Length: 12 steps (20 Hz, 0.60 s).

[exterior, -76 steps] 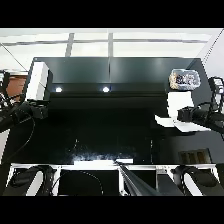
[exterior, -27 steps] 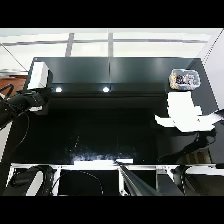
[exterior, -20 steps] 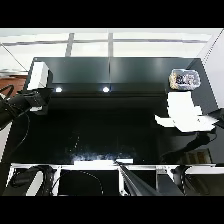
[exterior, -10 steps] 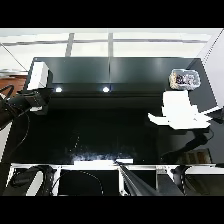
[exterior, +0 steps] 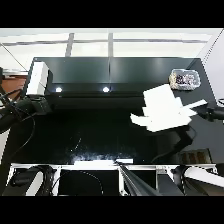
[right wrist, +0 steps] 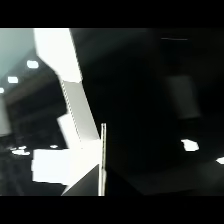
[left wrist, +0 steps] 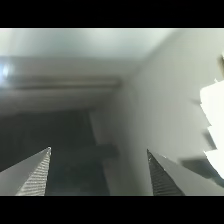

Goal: Fold the box and place the chain.

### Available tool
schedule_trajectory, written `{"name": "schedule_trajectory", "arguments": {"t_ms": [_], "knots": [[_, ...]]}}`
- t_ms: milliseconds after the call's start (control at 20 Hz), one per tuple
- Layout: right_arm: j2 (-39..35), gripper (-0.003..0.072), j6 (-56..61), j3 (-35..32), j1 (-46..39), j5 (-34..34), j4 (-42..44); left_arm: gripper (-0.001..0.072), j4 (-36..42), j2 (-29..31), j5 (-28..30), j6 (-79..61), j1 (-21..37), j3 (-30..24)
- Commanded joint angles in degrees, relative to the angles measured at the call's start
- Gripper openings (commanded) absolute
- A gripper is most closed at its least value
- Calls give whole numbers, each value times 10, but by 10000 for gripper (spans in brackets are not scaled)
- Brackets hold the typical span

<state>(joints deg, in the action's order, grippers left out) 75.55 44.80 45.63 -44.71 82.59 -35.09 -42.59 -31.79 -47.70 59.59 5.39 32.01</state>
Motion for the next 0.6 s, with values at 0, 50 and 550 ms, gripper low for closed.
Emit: {"name": "schedule_trajectory", "arguments": {"t_ms": [0,50,550], "knots": [[-99,33,27,-87,123,-69,100,699,1,-21,-24,-2,-45,0],[-131,33,53,-105,176,-113,98,699,1,-34,-22,-2,-66,0],[-329,34,150,-199,582,-355,-28,698,82,-284,-73,-1,-122,-1]]}}
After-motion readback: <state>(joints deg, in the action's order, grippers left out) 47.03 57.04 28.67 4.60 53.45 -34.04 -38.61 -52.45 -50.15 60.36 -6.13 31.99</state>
